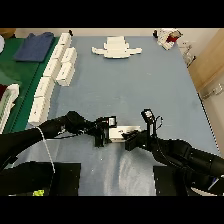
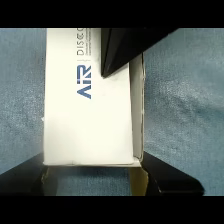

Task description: Fold the box.

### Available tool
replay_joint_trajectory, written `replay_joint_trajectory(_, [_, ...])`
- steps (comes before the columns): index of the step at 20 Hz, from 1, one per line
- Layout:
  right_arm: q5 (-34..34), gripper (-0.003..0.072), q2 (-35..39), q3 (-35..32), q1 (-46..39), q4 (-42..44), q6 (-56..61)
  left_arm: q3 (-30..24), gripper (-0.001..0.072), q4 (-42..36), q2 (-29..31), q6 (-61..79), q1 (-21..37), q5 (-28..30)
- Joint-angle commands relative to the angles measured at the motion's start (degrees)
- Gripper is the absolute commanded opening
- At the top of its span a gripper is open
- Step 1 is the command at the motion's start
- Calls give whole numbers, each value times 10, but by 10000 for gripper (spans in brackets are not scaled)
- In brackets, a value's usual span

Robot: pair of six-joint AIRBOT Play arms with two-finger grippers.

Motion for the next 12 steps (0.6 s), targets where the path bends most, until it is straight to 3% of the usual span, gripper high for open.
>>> replay_joint_trajectory(1, [-4, 1, -6, 0, 0, -2, 0, 1, 461, 0, 0, 1, 0, 0])
replay_joint_trajectory(12, [-13, 3, 33, 0, 0, -24, -1, 1, 461, 0, 0, 1, 0, 0])
